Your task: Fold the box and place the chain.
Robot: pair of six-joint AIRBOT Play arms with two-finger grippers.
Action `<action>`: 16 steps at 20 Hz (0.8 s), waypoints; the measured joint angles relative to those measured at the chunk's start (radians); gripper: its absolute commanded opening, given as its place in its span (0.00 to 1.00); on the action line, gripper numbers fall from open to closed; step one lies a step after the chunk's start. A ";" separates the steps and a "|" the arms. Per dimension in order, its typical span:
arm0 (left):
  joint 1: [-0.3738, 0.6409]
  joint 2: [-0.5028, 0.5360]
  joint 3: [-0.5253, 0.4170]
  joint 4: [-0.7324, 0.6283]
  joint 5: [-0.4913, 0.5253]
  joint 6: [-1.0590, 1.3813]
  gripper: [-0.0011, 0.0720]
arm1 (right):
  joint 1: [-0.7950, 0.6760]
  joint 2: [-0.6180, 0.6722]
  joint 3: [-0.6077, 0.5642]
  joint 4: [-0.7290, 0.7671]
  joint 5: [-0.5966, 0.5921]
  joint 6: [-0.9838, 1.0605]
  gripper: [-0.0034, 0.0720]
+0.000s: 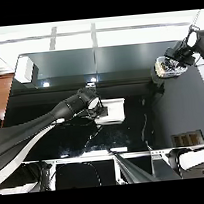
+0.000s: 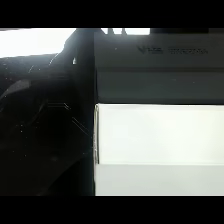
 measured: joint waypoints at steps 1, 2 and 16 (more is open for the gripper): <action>0.000 0.000 0.000 0.000 0.000 0.000 0.05 | -0.009 -0.045 0.047 0.017 0.028 -0.009 0.80; 0.000 0.000 0.000 0.000 0.000 0.000 0.05 | -0.017 -0.086 0.086 0.027 0.053 -0.016 0.80; 0.000 0.000 0.000 0.000 -0.002 0.001 0.05 | -0.046 -0.066 0.245 0.057 0.169 -0.257 0.06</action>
